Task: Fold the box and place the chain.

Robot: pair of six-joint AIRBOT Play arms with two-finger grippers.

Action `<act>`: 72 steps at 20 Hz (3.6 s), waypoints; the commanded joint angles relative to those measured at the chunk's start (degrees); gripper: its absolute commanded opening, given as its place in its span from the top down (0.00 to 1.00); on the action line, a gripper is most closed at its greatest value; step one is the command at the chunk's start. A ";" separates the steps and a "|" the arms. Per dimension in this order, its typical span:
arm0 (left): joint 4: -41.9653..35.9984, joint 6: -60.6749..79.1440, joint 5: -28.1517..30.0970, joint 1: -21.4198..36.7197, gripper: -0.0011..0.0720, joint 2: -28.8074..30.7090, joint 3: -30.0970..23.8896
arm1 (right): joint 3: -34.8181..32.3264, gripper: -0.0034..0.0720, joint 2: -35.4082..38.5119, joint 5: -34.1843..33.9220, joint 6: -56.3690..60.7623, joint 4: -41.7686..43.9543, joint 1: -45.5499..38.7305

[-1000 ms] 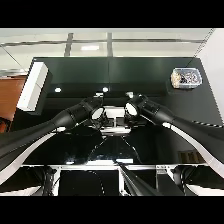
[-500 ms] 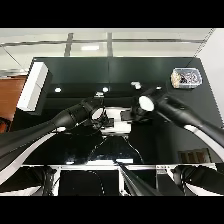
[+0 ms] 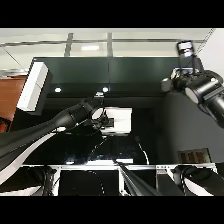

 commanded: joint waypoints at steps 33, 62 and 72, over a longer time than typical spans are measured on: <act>0.00 0.00 0.68 0.04 0.95 -0.04 -0.02 | 49.59 0.94 -48.22 17.11 -10.03 23.50 -32.81; -0.26 -0.02 1.11 0.04 0.95 -0.04 -0.02 | 45.46 0.94 3.39 44.17 -35.43 60.22 -21.11; -0.24 -0.02 1.07 0.07 0.95 -0.04 -0.02 | 21.94 0.94 3.37 38.42 -40.65 72.59 -8.85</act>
